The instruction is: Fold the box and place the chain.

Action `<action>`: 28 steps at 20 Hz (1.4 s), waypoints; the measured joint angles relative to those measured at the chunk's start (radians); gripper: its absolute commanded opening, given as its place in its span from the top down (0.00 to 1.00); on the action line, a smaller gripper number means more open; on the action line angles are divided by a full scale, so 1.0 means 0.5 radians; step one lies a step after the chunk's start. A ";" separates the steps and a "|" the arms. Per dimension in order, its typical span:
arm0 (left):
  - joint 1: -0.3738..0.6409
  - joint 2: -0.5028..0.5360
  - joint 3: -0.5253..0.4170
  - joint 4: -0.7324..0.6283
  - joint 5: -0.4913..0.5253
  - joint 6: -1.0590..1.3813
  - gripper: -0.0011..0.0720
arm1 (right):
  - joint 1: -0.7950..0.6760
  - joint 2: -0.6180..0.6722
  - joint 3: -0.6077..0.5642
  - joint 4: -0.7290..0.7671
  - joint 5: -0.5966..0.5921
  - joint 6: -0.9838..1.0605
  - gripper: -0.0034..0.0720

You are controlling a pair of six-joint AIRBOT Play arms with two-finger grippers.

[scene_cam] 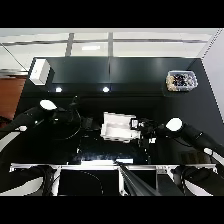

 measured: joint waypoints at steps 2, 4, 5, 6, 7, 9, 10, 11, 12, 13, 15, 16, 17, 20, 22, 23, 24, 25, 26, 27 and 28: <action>-0.093 0.001 0.075 0.105 0.033 -0.114 0.27 | 0.000 0.000 0.000 -0.001 -0.001 0.001 0.34; -0.184 0.001 0.150 0.215 0.063 -0.227 0.27 | 0.000 0.000 0.000 -0.008 -0.002 0.002 0.34; -0.220 0.001 0.182 0.262 0.077 -0.281 0.27 | 0.000 0.000 -0.001 -0.008 -0.002 0.003 0.34; -0.253 0.001 0.208 0.302 0.089 -0.330 0.27 | 0.000 0.000 -0.001 -0.008 -0.002 0.004 0.34; -0.282 0.001 0.231 0.331 0.095 -0.375 0.27 | -0.001 0.000 -0.001 -0.008 -0.002 0.004 0.34; -0.317 0.001 0.260 0.372 0.098 -0.432 0.27 | 0.000 0.000 -0.001 -0.008 -0.002 0.003 0.34; -0.325 0.002 0.270 0.381 0.097 -0.452 0.27 | 0.000 0.000 -0.001 -0.008 -0.002 0.003 0.34; -0.327 0.002 0.276 0.390 0.096 -0.465 0.27 | 0.000 0.000 -0.001 -0.007 -0.002 0.003 0.34; -0.327 0.002 0.281 0.393 0.092 -0.478 0.27 | 0.000 0.000 -0.001 -0.006 -0.001 0.002 0.34; -0.318 0.003 0.285 0.396 0.079 -0.486 0.27 | 0.000 0.000 -0.001 -0.005 -0.001 0.002 0.34; -0.290 0.003 0.289 0.397 0.042 -0.500 0.27 | 0.000 0.000 -0.001 0.003 -0.002 -0.001 0.34; -0.272 0.003 0.291 0.397 0.029 -0.502 0.27 | 0.000 -0.001 0.000 0.007 -0.002 -0.001 0.34; -0.251 0.003 0.292 0.397 0.008 -0.504 0.27 | 0.000 0.000 -0.001 0.010 -0.002 0.000 0.34; -0.208 0.003 0.294 0.397 -0.050 -0.510 0.27 | 0.001 0.000 0.000 0.008 0.004 -0.004 0.34; -0.195 0.003 0.294 0.404 -0.114 -0.502 0.27 | 0.001 0.000 0.000 0.006 0.004 -0.004 0.34; -0.190 0.002 0.294 0.405 -0.144 -0.498 0.27 | 0.001 0.000 0.000 0.003 0.003 -0.003 0.34; -0.187 0.003 0.294 0.405 -0.172 -0.494 0.27 | 0.001 0.000 0.000 0.002 0.003 -0.003 0.34; -0.185 0.003 0.294 0.406 -0.179 -0.492 0.27 | 0.001 0.000 0.000 0.002 0.003 -0.003 0.34; -0.182 0.003 0.294 0.406 -0.195 -0.487 0.27 | 0.001 0.000 0.000 0.002 0.003 -0.003 0.34; -0.181 0.004 0.294 0.404 -0.213 -0.486 0.27 | 0.001 0.000 0.000 0.001 0.005 -0.002 0.34; -0.181 0.005 0.294 0.394 -0.218 -0.485 0.27 | 0.001 -0.001 0.000 0.000 0.010 -0.002 0.34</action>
